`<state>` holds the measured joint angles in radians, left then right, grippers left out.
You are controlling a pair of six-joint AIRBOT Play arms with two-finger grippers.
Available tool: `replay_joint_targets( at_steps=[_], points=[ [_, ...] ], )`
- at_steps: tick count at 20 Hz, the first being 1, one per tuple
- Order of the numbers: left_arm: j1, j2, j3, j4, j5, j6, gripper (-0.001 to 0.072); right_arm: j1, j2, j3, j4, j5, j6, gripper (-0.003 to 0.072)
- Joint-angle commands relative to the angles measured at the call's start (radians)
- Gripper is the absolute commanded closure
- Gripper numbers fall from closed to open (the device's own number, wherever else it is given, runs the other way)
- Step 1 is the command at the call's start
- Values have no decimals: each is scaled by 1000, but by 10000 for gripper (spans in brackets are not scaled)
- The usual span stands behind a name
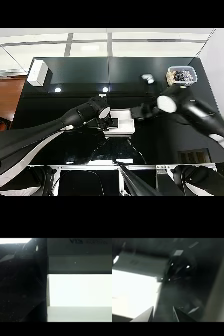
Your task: Fold the box and place the chain.
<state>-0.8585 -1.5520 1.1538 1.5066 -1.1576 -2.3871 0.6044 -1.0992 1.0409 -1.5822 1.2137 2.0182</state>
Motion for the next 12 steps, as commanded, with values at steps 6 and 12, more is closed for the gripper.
replay_joint_targets(
  at_steps=[6, 12],
  points=[
    [0, 0, 0, 0, 1, 0, 678, -362, -45, -47, -495, -358, -35, -34],
    [0, 0, 0, 0, 1, 0, 678, -684, -527, 396, -198, -345, -50, -34]
  ],
)
